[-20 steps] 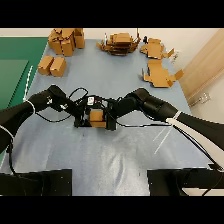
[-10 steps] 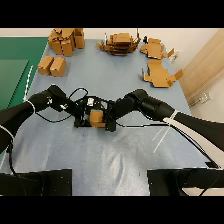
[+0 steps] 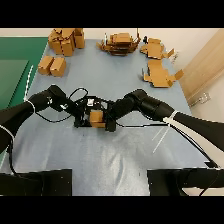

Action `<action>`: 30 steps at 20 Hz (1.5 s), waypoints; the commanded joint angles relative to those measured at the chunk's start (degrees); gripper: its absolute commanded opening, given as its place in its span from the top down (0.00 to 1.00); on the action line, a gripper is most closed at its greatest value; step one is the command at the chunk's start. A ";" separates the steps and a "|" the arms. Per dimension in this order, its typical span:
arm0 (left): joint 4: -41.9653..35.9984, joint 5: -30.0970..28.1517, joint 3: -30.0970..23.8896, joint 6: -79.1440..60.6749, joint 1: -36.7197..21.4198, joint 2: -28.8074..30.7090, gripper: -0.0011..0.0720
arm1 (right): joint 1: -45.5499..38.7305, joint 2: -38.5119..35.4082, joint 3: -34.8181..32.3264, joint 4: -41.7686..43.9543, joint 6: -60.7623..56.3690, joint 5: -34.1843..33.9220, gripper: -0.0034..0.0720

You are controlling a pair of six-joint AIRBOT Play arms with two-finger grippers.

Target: Fold the box.

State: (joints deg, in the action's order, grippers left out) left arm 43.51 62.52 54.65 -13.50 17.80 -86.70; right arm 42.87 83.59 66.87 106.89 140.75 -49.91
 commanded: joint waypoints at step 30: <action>0.02 0.00 -0.02 0.07 0.02 0.00 0.58 | 0.11 -2.34 -0.07 5.51 -0.33 3.93 0.94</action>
State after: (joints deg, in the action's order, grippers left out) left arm 43.51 62.59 54.65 -13.47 17.82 -86.70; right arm 42.96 80.84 66.78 111.31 140.42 -47.05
